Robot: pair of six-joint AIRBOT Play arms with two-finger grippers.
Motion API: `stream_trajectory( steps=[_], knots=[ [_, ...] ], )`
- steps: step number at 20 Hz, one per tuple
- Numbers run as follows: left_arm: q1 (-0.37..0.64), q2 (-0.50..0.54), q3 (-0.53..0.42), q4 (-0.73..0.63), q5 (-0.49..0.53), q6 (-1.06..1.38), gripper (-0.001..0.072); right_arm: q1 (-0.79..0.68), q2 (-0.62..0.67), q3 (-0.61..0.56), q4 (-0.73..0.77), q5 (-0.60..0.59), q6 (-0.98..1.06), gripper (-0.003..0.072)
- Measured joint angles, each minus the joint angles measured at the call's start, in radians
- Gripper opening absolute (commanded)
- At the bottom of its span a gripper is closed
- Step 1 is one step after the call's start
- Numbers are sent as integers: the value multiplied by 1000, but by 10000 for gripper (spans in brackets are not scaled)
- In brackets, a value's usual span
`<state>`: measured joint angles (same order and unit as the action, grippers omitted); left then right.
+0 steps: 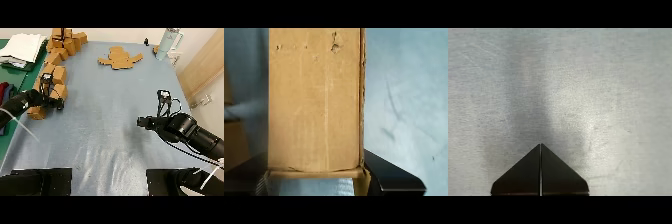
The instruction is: Fold the box.
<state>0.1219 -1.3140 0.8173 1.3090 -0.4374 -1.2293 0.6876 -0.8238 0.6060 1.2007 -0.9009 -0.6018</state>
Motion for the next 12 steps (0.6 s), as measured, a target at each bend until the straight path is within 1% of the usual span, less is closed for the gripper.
stream_trajectory(
  steps=[6, 12],
  knots=[
    [17, -227, 233, 15, -5, -44, 513, 0, 0, 0, 0, 18, -27, 7],
    [20, -418, 479, 19, -15, -45, 513, 0, 0, 0, -20, 22, -36, 8]
  ],
)
